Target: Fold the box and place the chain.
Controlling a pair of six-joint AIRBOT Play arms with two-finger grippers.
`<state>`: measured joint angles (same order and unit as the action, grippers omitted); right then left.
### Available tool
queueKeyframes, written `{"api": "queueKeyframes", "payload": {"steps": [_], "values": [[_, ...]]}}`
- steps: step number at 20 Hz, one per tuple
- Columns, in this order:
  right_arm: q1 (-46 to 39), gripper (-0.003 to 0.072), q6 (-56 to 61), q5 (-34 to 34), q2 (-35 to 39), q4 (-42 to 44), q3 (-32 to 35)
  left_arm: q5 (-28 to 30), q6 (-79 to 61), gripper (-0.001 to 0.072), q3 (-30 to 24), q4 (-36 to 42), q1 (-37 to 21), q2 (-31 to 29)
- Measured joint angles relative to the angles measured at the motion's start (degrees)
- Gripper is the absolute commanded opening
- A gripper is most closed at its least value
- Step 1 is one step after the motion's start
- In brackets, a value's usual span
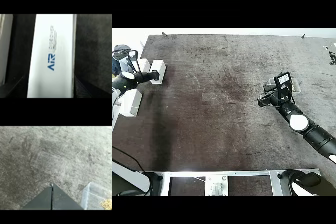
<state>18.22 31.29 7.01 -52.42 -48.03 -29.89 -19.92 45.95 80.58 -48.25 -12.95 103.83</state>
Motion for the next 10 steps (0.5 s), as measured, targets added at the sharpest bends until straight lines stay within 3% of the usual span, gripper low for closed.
{"api": "queueKeyframes", "payload": {"steps": [4, 5, 7, 8, 10], "values": [[0.0, 0.0010, 0.0, 1.4, 0.0, 0.0, 0.0, -3.4, 0.1, 0.0660, 0.1, 0.0, 0.0, -4.3], [0.0, 0.0009, 0.0, 2.0, 0.0, 0.0, 0.0, -4.8, 0.1, 0.0501, 0.1, 0.0, 0.0, -5.5], [0.0, 0.0010, 0.0, 2.8, 0.0, 0.0, 0.0, -7.3, 0.1, 0.0101, 0.1, 0.1, 0.0, -7.8], [0.0, 0.0010, 0.0, 3.1, 0.0, 0.0, 0.0, -8.5, -0.1, 0.0012, 0.1, 0.2, 0.0, -9.2], [0.0, 0.0009, 0.0, 3.5, 0.0, 0.0, 0.0, -10.2, -1.8, 0.0010, 0.0, 1.1, 0.0, -12.2]]}}
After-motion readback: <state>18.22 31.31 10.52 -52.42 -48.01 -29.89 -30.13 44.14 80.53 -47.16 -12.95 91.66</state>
